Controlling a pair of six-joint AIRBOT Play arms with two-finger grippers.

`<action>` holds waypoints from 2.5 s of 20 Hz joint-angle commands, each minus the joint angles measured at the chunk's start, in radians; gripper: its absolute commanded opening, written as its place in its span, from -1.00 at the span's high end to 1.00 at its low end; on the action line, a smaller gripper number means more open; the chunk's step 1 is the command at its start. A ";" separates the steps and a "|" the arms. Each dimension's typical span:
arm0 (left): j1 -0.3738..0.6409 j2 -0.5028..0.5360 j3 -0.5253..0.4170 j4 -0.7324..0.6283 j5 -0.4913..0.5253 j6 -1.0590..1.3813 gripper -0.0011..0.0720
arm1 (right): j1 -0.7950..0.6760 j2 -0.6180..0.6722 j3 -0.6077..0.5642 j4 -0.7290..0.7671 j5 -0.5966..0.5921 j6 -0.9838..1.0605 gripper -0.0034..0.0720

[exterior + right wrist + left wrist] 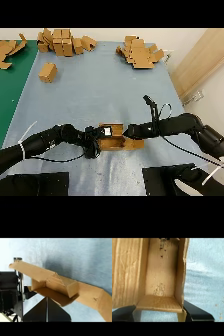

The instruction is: Fold the box.

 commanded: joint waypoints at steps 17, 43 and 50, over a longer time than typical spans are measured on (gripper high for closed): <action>0.000 0.000 0.000 0.026 -0.009 -0.024 -0.45 | -0.002 -0.509 0.106 0.148 0.163 -0.541 0.90; 0.000 0.000 0.000 0.023 -0.009 -0.026 -0.45 | 0.006 -0.148 0.110 -0.353 -0.208 -0.723 -0.08; 0.000 0.000 0.000 0.023 -0.009 -0.026 -0.45 | 0.209 -0.149 0.017 -0.443 -0.112 -0.803 -0.08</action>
